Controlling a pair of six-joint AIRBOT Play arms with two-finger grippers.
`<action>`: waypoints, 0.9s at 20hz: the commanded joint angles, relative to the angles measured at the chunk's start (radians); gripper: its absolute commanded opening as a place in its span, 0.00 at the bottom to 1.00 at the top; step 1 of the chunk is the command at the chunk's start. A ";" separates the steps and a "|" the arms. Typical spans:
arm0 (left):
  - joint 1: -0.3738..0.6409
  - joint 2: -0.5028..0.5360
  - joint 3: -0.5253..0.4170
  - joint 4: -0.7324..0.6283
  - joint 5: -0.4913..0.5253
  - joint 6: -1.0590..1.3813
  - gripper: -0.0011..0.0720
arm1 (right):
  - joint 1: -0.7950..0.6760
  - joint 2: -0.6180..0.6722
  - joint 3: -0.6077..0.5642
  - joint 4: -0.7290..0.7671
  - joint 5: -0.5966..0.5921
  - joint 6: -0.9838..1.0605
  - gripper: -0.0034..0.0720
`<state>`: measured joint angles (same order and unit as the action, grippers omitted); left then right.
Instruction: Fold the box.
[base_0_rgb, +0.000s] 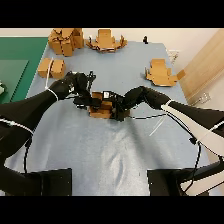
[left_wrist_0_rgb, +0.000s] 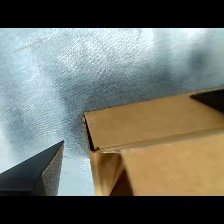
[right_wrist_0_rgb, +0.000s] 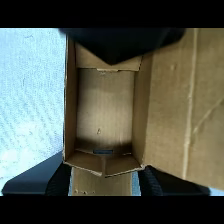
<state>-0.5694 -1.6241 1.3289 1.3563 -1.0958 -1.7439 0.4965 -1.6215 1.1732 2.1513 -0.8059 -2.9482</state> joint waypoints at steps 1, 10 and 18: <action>-0.041 -0.020 0.007 0.103 0.008 -0.110 0.81 | 0.000 0.000 -0.001 0.000 0.000 0.000 0.73; -0.042 -0.064 0.062 0.083 -0.015 -0.128 0.03 | 0.000 0.000 -0.001 0.001 0.000 0.000 0.73; -0.080 -0.064 0.076 0.075 0.004 -0.134 0.04 | 0.000 0.000 -0.001 0.002 0.000 0.000 0.73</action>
<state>-0.6334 -1.6878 1.4006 1.4368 -1.1065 -1.8809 0.4950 -1.6207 1.1728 2.1502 -0.8085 -2.9467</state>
